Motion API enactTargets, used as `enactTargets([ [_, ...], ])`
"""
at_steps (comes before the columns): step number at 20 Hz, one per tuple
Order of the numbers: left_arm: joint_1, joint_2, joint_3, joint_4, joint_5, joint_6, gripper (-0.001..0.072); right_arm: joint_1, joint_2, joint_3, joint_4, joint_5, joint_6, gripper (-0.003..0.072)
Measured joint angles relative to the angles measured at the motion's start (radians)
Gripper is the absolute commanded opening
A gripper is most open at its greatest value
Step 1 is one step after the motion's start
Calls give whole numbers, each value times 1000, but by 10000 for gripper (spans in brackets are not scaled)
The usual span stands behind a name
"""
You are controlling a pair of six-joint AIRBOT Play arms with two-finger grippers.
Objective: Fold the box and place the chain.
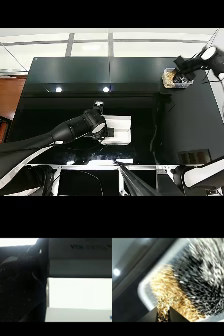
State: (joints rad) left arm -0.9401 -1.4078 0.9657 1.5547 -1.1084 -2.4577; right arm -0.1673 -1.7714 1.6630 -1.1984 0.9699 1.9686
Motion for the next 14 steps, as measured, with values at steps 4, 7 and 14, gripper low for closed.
enactTargets([
  [4,0,0,0,0,0,0,26,-11,168,23,-3,-2,-191,6],
  [7,0,0,0,0,0,0,26,-15,311,28,-4,-9,-290,6],
  [14,0,0,0,0,0,0,26,-18,588,31,-6,-10,-441,5],
])
